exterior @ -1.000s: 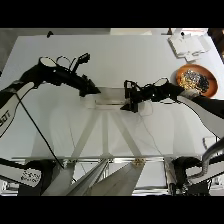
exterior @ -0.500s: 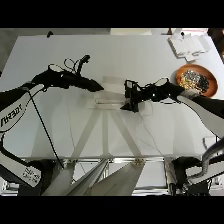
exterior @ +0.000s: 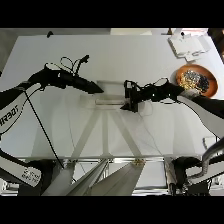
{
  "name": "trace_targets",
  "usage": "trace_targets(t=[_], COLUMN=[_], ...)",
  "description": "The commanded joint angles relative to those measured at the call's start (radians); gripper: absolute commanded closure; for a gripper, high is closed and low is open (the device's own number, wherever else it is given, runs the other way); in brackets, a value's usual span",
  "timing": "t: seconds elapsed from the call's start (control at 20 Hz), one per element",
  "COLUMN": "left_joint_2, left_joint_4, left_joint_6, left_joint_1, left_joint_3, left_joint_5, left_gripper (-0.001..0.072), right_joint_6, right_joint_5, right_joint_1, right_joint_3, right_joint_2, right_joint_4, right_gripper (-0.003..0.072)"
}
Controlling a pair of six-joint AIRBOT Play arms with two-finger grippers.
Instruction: Fold the box and place the chain.
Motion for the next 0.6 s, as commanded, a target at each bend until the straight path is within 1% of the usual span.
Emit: trace_targets(t=[0.0,0.1,0.2,0.3,0.4,0.45,0.5,0.55], left_joint_2=[0.042,0.074,0.1,0.122,0.13,0.13,0.131,0.134], left_joint_4=[-0.003,0.021,0.092,0.229,0.36,0.392,0.399,0.402], left_joint_6=[0.0,0.003,0.043,0.09,0.121,0.122,0.122,0.127], left_joint_1=[0.024,0.043,0.058,0.064,0.062,0.058,0.055,0.053], left_joint_3=[0.001,0.001,0.001,0.001,0.001,0.001,0.0,0.0], left_joint_5=[-0.074,-0.075,-0.076,-0.068,-0.064,-0.064,-0.06,-0.04], left_gripper=[0.0702,0.0702,0.0702,0.0702,0.0679,0.0624,0.0527,0.0468], right_joint_6=[0.006,0.006,0.006,0.006,0.006,0.006,0.006,0.006], right_joint_5=[0.004,0.004,0.004,0.004,0.004,0.004,0.004,0.004], right_joint_1=[0.0,-0.001,0.0,0.0,0.0,0.0,0.0,0.0], right_joint_3=[0.001,0.001,0.001,0.001,0.001,0.001,0.001,0.001], right_joint_2=[0.001,0.001,0.001,0.001,0.001,0.001,0.001,0.001], right_joint_4=[0.0,0.0,0.0,0.0,0.0,0.0,0.0,0.0], right_gripper=[0.0228,0.0228,0.0228,0.0228,0.0228,0.0228,0.0228,0.0228])
